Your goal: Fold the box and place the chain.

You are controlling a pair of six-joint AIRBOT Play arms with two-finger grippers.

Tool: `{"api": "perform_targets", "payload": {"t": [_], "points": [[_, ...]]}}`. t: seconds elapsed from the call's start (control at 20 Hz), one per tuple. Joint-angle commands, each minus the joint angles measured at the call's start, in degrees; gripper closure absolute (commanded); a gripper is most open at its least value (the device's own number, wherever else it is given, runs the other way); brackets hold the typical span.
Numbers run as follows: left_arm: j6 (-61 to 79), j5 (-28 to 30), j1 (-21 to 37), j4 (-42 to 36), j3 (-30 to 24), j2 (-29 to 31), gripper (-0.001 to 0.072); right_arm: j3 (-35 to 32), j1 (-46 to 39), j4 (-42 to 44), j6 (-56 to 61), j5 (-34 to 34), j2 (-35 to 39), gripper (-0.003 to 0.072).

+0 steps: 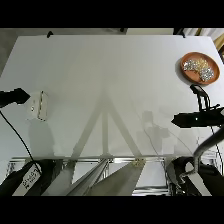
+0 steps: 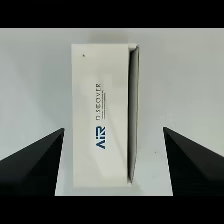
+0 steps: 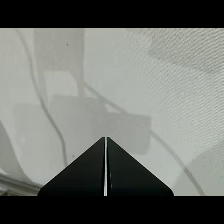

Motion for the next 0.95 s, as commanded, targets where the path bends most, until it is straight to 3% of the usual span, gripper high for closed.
{"api": "perform_targets", "payload": {"t": [0.0, 0.65, 0.9], "points": [[0.0, 0.1, 0.0, -2.4, 0.0, 4.6, 0.0018, 0.0, 0.0, 0.0, 0.0, 0.0, 0.0, 0.0669], [-0.2, 0.6, 0.0, -2.4, 0.0, 4.8, 0.0019, 0.1, 0.0, 0.0, 0.0, 0.0, 0.0, 0.0669], [-0.2, 3.3, 0.0, -2.5, 0.0, 4.4, 0.0018, 0.0, 0.0, 0.0, 0.0, 0.0, 0.0, 0.0669]]}}
